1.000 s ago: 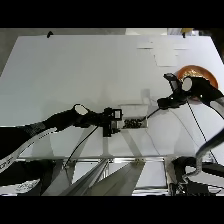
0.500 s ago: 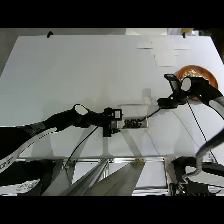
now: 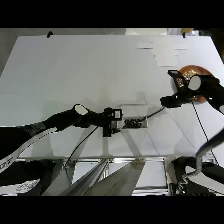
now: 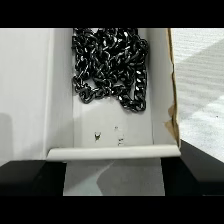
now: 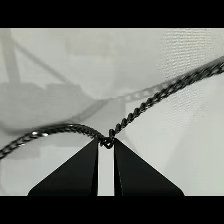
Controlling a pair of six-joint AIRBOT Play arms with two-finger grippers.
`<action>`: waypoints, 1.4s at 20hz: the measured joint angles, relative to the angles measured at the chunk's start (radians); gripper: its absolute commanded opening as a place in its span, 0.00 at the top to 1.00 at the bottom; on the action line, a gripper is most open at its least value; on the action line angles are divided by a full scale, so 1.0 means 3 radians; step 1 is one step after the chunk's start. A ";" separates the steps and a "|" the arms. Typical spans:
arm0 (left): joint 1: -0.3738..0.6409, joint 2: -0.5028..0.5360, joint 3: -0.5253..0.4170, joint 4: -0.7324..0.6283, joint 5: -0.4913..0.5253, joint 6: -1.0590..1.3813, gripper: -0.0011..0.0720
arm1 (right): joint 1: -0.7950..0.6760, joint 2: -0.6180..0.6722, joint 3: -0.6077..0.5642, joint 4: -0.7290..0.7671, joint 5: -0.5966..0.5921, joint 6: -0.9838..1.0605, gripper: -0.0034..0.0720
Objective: Fold the box and place the chain.
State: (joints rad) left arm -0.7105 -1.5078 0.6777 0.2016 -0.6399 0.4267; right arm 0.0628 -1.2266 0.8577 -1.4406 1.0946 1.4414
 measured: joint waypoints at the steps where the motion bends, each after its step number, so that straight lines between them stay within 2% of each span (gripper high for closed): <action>1: 0.0000 0.0000 0.0000 0.0000 0.0000 0.0000 0.70 | -0.0001 0.0113 0.0000 0.0056 0.0053 -0.0009 0.93; 8: 0.0000 0.0000 0.0000 0.0001 0.0000 0.0000 0.70 | 0.0112 0.1077 0.0000 0.0769 0.0437 -0.0253 0.93; 14: 0.0000 0.0000 0.0000 0.0000 0.0000 0.0000 0.70 | 0.0487 0.1653 0.0000 0.0979 0.0769 -0.0319 0.93; 17: 0.0000 0.0000 0.0000 0.0000 0.0000 0.0000 0.70 | 0.0646 0.1740 -0.0008 0.1164 0.0740 -0.0333 0.93; 21: 0.0000 0.0000 0.0000 0.0000 0.0000 0.0000 0.70 | 0.0888 0.1732 -0.0092 0.1356 0.0401 -0.0348 0.93; 27: 0.0000 0.0000 0.0000 0.0000 0.0000 0.0000 0.70 | 0.1193 0.1375 -0.0327 0.1394 -0.0028 -0.0434 0.92; 28: 0.0000 0.0000 0.0000 0.0000 0.0000 0.0000 0.70 | 0.1218 0.1284 -0.0356 0.1381 -0.0064 -0.0446 0.85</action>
State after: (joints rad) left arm -0.7105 -1.5078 0.6777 0.2016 -0.6399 0.4267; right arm 0.4282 -0.8413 0.7509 -1.0264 1.0756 1.3075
